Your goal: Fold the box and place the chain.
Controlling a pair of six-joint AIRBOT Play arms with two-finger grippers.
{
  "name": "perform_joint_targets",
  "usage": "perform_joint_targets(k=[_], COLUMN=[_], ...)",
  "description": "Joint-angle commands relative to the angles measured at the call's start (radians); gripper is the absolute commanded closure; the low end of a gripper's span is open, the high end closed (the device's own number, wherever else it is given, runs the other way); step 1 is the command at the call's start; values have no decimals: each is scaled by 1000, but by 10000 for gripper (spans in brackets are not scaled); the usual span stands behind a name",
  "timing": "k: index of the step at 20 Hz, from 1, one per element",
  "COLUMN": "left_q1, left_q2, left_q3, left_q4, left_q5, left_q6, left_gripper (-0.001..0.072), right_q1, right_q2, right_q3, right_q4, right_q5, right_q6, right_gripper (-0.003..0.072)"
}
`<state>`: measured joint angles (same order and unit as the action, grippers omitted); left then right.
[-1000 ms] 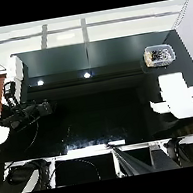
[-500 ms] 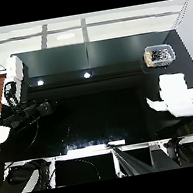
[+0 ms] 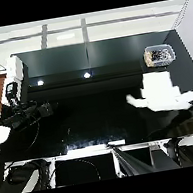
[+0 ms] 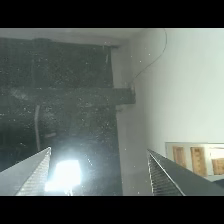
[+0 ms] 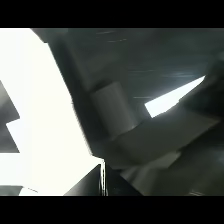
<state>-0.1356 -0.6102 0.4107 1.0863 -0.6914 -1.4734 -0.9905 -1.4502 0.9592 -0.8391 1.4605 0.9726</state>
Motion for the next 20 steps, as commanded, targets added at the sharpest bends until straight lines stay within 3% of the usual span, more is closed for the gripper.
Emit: perform_joint_targets(k=[1,4,9,12,16,20], left_q1=[-2,-2,-2,-3,-76,-100], left_q2=[-1,-1,-40,-122,-329,-562], left_q3=[0,0,0,0,11,71], left_q4=[-11,-58,-99,-252,-600,-779], left_q5=[-10,-50,-61,-74,-76,-170], left_q6=[1,5,8,101,392,575], left_gripper=[10,9,10,10,10,10], right_q1=[183,411,774,918,1045,1083], right_q2=[166,319,716,885,917,917], right_q3=[-228,-358,-565,-653,-674,-674], right_q4=[161,212,184,186,192,192], right_q5=[-141,-274,-546,-622,-653,-680], right_q6=[53,52,14,19,47,59], right_gripper=[675,675,676,676,675,675])
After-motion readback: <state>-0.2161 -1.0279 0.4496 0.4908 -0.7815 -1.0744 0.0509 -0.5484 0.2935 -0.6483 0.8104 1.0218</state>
